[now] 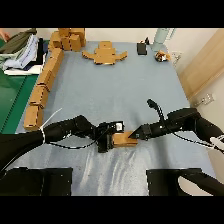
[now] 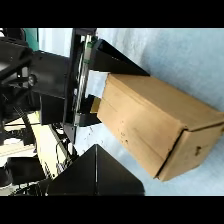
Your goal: Fold the box.
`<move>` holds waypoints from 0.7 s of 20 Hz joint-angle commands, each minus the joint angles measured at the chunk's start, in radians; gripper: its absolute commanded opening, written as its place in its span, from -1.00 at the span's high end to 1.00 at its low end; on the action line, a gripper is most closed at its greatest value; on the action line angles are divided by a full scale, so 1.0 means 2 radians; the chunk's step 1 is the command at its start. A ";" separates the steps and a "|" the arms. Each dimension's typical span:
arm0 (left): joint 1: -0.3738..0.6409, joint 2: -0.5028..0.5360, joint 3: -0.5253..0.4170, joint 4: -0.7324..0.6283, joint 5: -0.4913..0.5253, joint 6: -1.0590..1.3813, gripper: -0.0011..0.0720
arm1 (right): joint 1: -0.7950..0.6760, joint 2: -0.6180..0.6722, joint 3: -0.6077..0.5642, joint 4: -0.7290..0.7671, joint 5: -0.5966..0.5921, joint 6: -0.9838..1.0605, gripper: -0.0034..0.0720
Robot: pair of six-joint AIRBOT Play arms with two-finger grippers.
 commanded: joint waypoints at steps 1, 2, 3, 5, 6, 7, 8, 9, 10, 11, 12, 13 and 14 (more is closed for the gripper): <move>0.000 0.000 0.000 0.000 0.000 0.000 -0.03 | -0.003 -0.012 -0.009 -0.011 0.016 -0.006 0.90; 0.000 0.000 0.000 0.000 0.000 0.000 -0.03 | -0.003 -0.012 -0.015 -0.014 0.025 -0.006 0.90; 0.000 0.000 0.000 0.000 0.000 0.000 -0.03 | -0.003 -0.012 -0.020 -0.014 0.032 -0.006 0.90; 0.000 0.000 0.000 0.000 0.000 0.000 -0.03 | -0.003 -0.012 -0.028 -0.014 0.044 -0.006 0.90; 0.000 0.000 0.000 0.000 0.000 0.000 -0.03 | 0.000 -0.012 -0.030 -0.014 0.052 -0.006 0.90; 0.000 0.000 0.000 0.000 0.000 0.000 -0.03 | 0.002 -0.012 -0.033 -0.015 0.059 -0.006 0.90; 0.000 0.000 0.000 0.000 0.000 0.000 -0.03 | 0.005 -0.012 -0.034 -0.019 0.066 -0.006 0.90; 0.000 0.000 0.000 0.000 0.000 0.000 -0.03 | 0.010 -0.012 -0.034 -0.025 0.072 -0.003 0.90; 0.000 0.000 0.000 0.000 0.000 0.000 -0.03 | 0.013 -0.012 -0.034 -0.032 0.075 0.002 0.90; 0.000 0.000 0.000 0.000 0.000 0.000 -0.03 | 0.015 -0.013 -0.034 -0.036 0.076 0.002 0.90; 0.000 0.000 0.000 0.000 0.000 0.000 -0.03 | 0.016 -0.013 -0.034 -0.037 0.076 0.002 0.90; 0.000 0.000 0.000 0.000 0.000 0.000 -0.03 | 0.016 -0.013 -0.034 -0.037 0.076 0.002 0.90; 0.000 0.000 0.000 0.000 0.000 0.000 -0.03 | 0.016 -0.013 -0.034 -0.038 0.076 0.002 0.90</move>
